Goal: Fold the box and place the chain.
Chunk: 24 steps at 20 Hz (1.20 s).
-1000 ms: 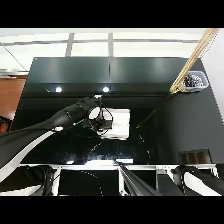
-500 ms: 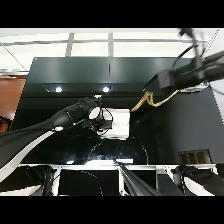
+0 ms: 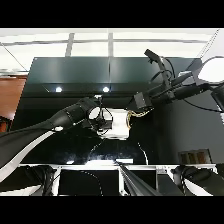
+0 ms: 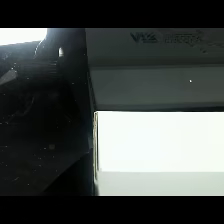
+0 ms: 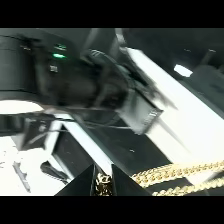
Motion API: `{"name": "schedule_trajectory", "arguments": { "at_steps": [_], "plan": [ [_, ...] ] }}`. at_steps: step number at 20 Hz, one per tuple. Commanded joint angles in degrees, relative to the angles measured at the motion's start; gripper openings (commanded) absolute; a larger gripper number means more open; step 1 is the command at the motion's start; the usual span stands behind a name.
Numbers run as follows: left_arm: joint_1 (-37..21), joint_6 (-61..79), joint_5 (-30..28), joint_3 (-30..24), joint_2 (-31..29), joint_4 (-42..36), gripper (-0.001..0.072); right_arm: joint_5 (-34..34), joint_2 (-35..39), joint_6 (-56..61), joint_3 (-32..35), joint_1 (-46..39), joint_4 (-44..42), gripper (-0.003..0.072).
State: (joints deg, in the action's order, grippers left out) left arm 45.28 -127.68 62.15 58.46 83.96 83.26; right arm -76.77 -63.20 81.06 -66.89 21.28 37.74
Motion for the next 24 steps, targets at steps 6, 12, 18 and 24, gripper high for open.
{"name": "schedule_trajectory", "arguments": {
  "at_steps": [6,12,18,24],
  "plan": [
    [0.00,0.00,0.07,0.07,0.02,0.00,0.0028,5.01,-0.26,-2.01,3.45,1.40,-6.56,0.0008],
    [0.00,0.02,0.07,0.07,0.02,0.00,0.0028,15.52,-0.31,-1.79,15.54,5.09,-5.77,0.0012],
    [0.00,0.02,0.07,0.07,0.02,0.02,0.0028,17.14,-0.96,-0.96,16.92,2.12,-4.94,0.0321],
    [0.00,0.02,0.07,0.07,0.02,0.02,0.0028,18.34,-0.96,-0.76,16.63,-20.39,14.67,0.0320]
  ]
}}
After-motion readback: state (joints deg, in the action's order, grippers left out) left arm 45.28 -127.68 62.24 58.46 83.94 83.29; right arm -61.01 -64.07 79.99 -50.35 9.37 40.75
